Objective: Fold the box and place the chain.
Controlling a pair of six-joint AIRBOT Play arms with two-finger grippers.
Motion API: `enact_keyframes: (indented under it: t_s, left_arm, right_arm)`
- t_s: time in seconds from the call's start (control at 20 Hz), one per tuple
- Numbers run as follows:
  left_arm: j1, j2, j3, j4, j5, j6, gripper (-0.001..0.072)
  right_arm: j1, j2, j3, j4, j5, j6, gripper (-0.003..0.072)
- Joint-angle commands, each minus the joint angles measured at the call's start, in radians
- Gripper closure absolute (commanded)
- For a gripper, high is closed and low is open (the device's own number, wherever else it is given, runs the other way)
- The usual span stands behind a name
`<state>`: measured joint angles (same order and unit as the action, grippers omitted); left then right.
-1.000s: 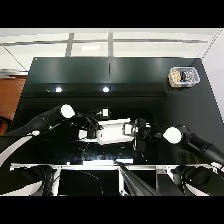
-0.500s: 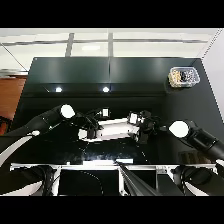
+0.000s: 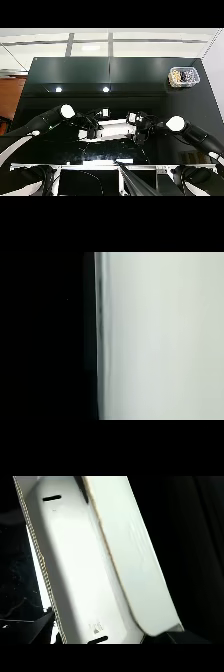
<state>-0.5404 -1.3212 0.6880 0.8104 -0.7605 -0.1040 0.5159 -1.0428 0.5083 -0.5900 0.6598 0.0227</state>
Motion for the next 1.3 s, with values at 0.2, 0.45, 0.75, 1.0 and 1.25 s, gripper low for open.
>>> enact_keyframes:
  t_s: [0.2,0.45,0.75,1.0,1.25]
  left_arm:
    - [0.0,0.0,0.0,0.0,0.001,0.0,0.0678]
    - [0.0,0.0,0.0,0.0,0.001,0.0,0.0678]
    - [-0.001,0.0,0.0,0.0,0.001,0.0,0.0678]
    - [-0.001,0.0,0.0,0.0,0.001,0.0,0.0678]
    - [-0.001,0.0,0.0,0.0,0.001,0.0,0.0678]
  right_arm:
    - [-0.003,-0.098,-0.014,0.036,0.077,-0.153,-0.002]
    - [-0.003,-0.141,-0.015,0.036,0.074,-0.203,-0.002]
    - [-0.003,-0.155,-0.016,0.037,0.054,-0.211,-0.002]
    - [-0.003,-0.171,-0.016,0.04,0.047,-0.21,-0.0013]
    - [-0.003,-0.171,-0.016,0.04,0.046,-0.211,0.0084]
